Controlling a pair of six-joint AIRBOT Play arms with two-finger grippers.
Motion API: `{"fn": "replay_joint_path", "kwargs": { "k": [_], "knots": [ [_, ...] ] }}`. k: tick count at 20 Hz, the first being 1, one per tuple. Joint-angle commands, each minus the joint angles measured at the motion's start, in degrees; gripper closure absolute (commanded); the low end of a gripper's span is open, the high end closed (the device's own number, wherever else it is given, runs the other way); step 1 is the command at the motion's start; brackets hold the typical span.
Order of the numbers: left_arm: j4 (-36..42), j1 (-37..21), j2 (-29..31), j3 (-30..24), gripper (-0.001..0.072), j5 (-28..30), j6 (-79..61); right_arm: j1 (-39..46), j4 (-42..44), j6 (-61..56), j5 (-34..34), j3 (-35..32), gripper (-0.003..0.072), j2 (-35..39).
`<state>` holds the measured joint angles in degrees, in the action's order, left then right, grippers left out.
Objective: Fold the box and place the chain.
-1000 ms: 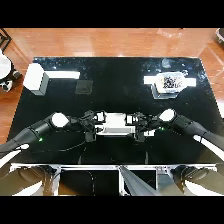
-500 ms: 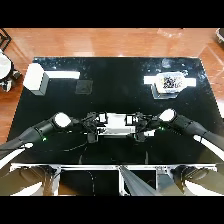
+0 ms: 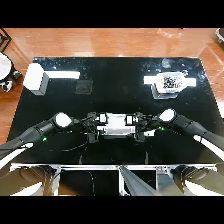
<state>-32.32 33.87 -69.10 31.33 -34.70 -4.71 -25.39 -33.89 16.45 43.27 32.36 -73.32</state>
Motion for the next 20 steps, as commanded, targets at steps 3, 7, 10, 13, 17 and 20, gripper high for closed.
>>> {"fn": "replay_joint_path", "kwargs": {
  "k": [3,7,10,13,17,20],
  "knots": [
    [0.02,0.04,0.00,0.02,0.0329,-0.04,-0.02,-0.02,0.02,-0.02,0.00,0.00,0.0449,-0.04],
    [0.00,0.04,0.00,0.02,0.0217,-0.04,-0.02,-0.02,0.02,-0.02,0.00,0.00,0.0449,-0.04],
    [-0.02,0.02,0.13,0.04,0.0453,-0.24,0.24,-0.02,0.02,-0.02,0.00,0.00,0.0450,-0.04],
    [-3.45,-1.95,2.75,1.09,0.0687,-0.46,6.08,-0.02,0.02,-0.02,-0.02,0.00,0.0450,-0.04],
    [-11.80,-9.53,12.57,1.44,0.0687,-4.96,22.62,-0.02,0.02,-0.02,-0.02,0.00,0.0449,-0.04],
    [-15.17,-18.32,19.47,1.42,0.0687,-12.31,39.76,-0.02,0.02,-0.02,-0.02,0.00,0.0450,-0.04]
  ]
}}
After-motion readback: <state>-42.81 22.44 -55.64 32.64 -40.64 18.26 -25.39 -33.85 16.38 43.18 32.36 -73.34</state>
